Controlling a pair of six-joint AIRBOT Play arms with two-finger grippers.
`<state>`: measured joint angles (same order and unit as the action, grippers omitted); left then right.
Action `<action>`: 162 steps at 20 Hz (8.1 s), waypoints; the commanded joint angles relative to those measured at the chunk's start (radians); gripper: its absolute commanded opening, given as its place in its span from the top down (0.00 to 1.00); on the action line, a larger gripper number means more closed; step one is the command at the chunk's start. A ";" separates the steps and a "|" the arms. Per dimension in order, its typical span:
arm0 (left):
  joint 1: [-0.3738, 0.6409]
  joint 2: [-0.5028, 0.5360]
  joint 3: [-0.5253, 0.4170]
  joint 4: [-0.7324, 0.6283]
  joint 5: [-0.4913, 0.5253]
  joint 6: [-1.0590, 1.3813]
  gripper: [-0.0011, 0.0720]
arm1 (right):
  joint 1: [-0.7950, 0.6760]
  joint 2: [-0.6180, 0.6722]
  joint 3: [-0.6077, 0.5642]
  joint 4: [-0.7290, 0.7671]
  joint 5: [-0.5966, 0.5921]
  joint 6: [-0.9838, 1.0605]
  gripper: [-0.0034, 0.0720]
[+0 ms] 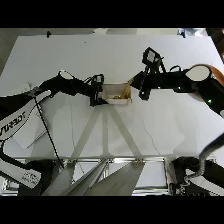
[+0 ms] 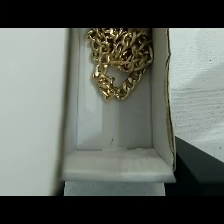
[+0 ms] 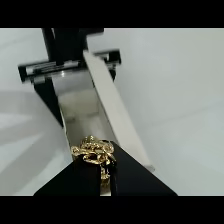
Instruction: Fold the box and place the chain.
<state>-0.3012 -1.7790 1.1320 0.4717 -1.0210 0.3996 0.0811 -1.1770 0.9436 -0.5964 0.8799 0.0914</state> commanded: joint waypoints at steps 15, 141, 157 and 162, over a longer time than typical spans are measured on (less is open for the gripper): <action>0.000 0.000 0.000 0.000 0.000 0.000 0.54 | 0.071 -0.137 0.000 -0.112 0.011 0.071 0.95; 0.000 0.000 0.000 0.000 0.000 0.000 0.54 | 0.409 0.125 -0.395 -0.682 -0.559 1.411 0.66; 0.000 0.000 0.000 0.000 0.000 0.000 0.54 | 0.364 -0.026 -0.394 -0.679 -0.753 1.584 0.92; 0.000 0.000 0.000 0.000 0.000 0.000 0.54 | 0.365 -0.022 -0.394 -0.674 -0.750 1.584 0.94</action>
<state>-0.3012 -1.7790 1.1320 0.4713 -1.0206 0.3992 0.4458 -1.2018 0.5499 -1.2751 0.1299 1.6737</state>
